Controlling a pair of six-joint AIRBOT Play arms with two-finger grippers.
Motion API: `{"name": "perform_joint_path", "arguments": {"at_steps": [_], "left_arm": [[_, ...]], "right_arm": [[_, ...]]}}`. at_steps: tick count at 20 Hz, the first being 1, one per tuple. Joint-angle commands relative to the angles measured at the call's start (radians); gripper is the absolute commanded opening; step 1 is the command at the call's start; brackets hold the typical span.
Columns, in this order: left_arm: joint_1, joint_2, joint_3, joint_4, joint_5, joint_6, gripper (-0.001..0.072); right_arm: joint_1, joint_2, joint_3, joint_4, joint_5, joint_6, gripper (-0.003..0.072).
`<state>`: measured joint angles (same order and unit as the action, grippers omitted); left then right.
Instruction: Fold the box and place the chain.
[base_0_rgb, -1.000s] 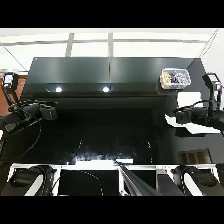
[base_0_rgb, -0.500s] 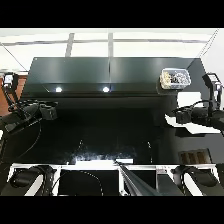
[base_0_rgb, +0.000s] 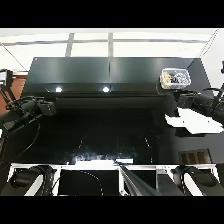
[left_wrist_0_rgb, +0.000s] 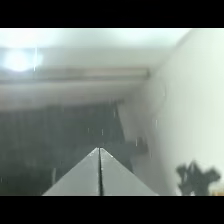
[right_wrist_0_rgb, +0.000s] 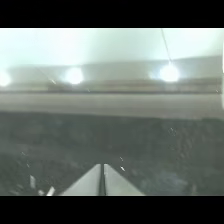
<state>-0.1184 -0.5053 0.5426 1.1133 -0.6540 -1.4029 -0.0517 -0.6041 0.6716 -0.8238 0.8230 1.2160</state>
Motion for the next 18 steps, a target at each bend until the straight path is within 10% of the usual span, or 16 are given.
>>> {"name": "perform_joint_path", "arguments": {"at_steps": [1, 2, 10, 18], "left_arm": [[-0.001, -0.021, 0.000, -0.112, 0.140, 0.000, 0.0468], [-0.001, -0.033, 0.000, -0.163, 0.146, -0.004, 0.0702], [-0.035, -0.110, 0.000, -0.182, 0.056, 0.010, 0.0710], [-0.055, -0.119, 0.000, -0.163, 0.042, 0.054, 0.0710]], "right_arm": [[0.002, 0.000, 0.000, 0.067, -0.042, -0.006, 0.0622], [0.005, 0.000, 0.000, 0.043, -0.040, -0.023, 0.0669], [-0.300, -0.126, 0.118, -0.704, -0.014, 0.493, 0.0668], [-0.846, -0.600, 0.462, -0.739, 0.381, 0.446, 0.0667]]}}
